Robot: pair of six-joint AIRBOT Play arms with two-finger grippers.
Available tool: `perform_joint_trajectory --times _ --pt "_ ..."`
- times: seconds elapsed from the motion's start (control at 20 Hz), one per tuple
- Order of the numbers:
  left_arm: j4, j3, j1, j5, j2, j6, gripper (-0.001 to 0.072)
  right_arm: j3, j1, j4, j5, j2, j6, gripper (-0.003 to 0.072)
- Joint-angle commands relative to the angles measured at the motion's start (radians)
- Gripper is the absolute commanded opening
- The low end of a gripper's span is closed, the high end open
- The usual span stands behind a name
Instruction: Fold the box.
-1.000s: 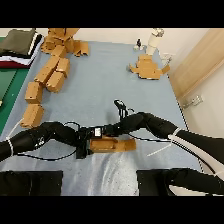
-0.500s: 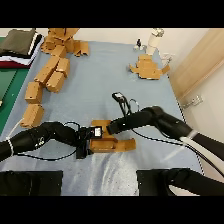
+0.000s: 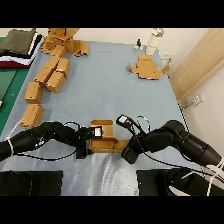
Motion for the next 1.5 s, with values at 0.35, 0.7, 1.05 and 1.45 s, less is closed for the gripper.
perform_joint_trajectory --times 0.35,0.7,1.05,1.45 --pt "0.0 0.001 0.0 0.0 0.0 0.0 0.0466 -0.056 0.019 -0.025 0.38 -0.132 -0.512 0.0492" --pt "0.0 0.001 0.0 0.0 0.0 0.0 0.0467 -0.054 0.019 0.122 0.388 -0.133 -0.691 0.0139" --pt "0.0 0.001 0.0 0.0 0.0 0.0 0.0466 -0.054 0.052 0.194 0.435 -0.198 -0.775 0.0143" --pt "0.0 0.001 0.0 0.0 0.0 0.0 0.0466 -0.054 0.054 0.194 0.441 -0.2 -0.774 0.0541"
